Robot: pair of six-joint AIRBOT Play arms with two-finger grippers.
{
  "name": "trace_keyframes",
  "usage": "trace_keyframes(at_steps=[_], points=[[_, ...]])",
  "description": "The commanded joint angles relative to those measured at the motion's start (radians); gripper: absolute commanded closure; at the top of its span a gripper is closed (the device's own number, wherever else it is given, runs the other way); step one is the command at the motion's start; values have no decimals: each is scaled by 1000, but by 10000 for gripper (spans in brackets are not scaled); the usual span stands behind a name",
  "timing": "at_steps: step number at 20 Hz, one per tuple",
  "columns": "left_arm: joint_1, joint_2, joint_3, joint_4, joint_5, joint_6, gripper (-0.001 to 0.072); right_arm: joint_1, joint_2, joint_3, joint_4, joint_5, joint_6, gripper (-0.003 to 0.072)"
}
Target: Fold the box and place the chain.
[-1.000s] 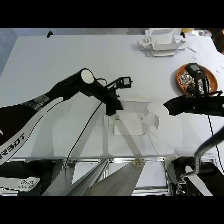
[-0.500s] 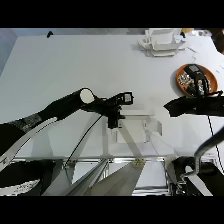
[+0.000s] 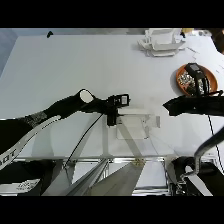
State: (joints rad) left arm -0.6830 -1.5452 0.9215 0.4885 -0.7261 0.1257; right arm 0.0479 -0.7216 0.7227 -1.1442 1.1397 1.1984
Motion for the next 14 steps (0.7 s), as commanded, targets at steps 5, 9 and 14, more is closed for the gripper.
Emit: trace_keyframes(at_steps=[5,9,14], points=[[3,-47,-1,-14,-4,58,710,1,1,1,2,-4,0,485],[3,-47,-1,-14,-3,58,709,1,1,1,2,-4,0,485],[3,-47,-1,-14,-2,57,703,1,1,1,2,-3,0,485]])
